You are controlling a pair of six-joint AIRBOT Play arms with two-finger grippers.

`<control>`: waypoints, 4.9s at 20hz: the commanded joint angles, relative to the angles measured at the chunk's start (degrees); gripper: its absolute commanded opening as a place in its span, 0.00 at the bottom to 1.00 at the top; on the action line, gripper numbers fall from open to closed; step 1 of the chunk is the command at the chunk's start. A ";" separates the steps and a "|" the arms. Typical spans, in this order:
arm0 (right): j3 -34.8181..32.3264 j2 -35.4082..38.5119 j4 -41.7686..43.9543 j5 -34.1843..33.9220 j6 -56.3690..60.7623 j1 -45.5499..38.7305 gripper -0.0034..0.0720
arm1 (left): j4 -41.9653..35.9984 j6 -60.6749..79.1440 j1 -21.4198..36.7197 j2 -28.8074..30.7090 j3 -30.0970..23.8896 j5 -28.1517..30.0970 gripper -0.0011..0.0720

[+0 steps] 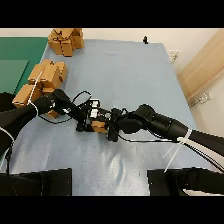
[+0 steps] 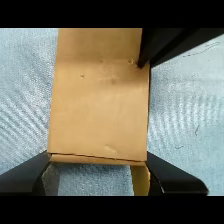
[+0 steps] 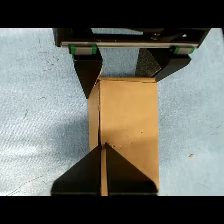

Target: Fold the box.

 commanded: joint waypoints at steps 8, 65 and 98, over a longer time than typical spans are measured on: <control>0.02 0.09 -0.11 -0.57 0.00 -0.31 0.44 | -0.04 -0.04 0.02 0.02 0.02 -0.04 0.03; -10.95 33.42 -33.77 -9.66 35.78 -13.49 0.05 | 38.53 -83.69 21.31 38.82 -6.19 11.43 0.02; -10.95 32.76 -28.83 -8.04 35.82 -13.42 0.05 | 24.11 -67.34 24.79 30.16 -10.88 14.12 0.97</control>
